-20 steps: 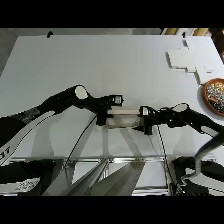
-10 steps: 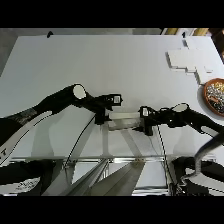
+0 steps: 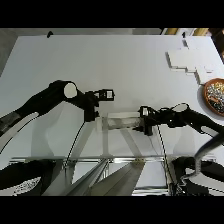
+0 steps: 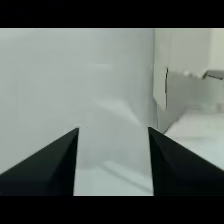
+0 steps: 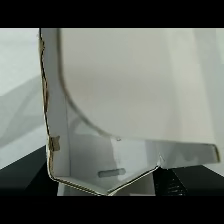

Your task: Fold the box and place the chain.

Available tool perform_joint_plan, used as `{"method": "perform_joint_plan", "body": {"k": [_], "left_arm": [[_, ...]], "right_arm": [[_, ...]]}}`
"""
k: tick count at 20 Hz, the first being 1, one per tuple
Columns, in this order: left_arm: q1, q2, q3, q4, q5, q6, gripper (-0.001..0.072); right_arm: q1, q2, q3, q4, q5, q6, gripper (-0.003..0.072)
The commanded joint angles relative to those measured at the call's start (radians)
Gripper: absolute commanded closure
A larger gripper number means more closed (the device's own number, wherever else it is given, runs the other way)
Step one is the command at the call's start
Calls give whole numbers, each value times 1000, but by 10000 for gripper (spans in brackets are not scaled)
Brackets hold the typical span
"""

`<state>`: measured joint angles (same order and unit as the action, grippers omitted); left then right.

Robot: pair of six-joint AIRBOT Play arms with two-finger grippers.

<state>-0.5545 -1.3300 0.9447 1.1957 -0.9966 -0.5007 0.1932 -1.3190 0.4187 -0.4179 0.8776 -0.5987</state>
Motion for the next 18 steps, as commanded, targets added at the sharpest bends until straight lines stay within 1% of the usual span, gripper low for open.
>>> {"method": "perform_joint_plan", "body": {"k": [1, 3, 5, 7, 9, 11, 13, 15, 16, 17, 18], "left_arm": [[-2, 108, 1, 56, -37, -138, 417], [-32, 156, 1, 8, -74, -130, 710], [-97, 167, 1, -39, -93, -129, 705], [-205, 153, 1, -47, -73, -129, 705], [-321, 117, 1, -51, -13, -129, 703], [-397, 67, 1, -51, 79, -129, 703], [-411, 23, 1, -54, 219, -140, 703], [-386, 2, 1, -63, 386, -199, 703], [-370, 5, 1, -62, 442, -245, 703], [-356, 8, 1, -62, 459, -286, 703], [-343, 12, 1, -63, 454, -313, 702]], "right_arm": [[0, 0, 0, -1, 0, -1, 271], [0, 0, 0, -1, 0, -1, 271], [0, 0, 0, -1, 0, -1, 271], [0, 0, 0, -1, 0, -1, 271], [0, 0, 0, -1, 0, -1, 271], [0, 0, 0, -1, 0, -1, 271], [0, 0, 0, -1, 0, -1, 271], [0, 0, 0, -1, 0, -1, 271], [0, 0, 0, -1, 1, -1, 271], [0, 0, 0, -1, 0, -1, 271], [0, 0, 0, -1, 1, -1, 271]]}}
